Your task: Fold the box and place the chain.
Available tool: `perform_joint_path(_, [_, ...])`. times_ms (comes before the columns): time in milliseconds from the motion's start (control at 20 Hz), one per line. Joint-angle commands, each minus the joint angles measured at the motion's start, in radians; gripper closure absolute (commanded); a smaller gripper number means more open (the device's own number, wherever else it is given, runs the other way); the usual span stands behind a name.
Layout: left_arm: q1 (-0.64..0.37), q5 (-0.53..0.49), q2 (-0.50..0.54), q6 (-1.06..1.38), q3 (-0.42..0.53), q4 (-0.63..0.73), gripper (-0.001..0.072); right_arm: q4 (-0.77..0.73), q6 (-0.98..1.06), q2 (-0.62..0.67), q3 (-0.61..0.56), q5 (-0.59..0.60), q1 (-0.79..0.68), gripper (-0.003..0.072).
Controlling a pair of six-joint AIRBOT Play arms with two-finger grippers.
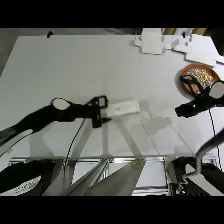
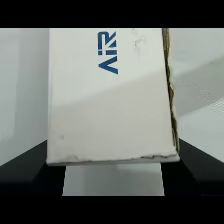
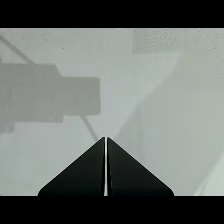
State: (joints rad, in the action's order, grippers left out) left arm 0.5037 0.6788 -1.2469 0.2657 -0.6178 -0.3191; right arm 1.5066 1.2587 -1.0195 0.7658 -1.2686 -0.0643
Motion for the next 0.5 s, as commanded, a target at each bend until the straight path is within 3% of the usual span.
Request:
perform_joint_path(0, [-0.211, -0.027, 0.197, -0.241, -0.001, -0.119, 0.0359, 0.000, 0.001, -0.001, 0.000, -0.003, -0.004, 0.0671])
perform_joint_path(250, [-0.667, -0.062, 0.436, -0.483, 0.000, -0.220, 0.0360, 0.000, 0.001, -0.001, 0.000, -0.003, -0.004, 0.0671])
perform_joint_path(350, [-0.842, -0.062, 0.473, -0.550, 0.000, -0.234, 0.0360, 0.000, 0.001, -0.001, 0.000, -0.003, -0.004, 0.0671])
perform_joint_path(450, [-0.953, -0.091, 0.472, -0.653, 0.001, -0.303, 0.0370, 0.000, 0.001, -0.001, 0.000, -0.003, -0.004, 0.0671])
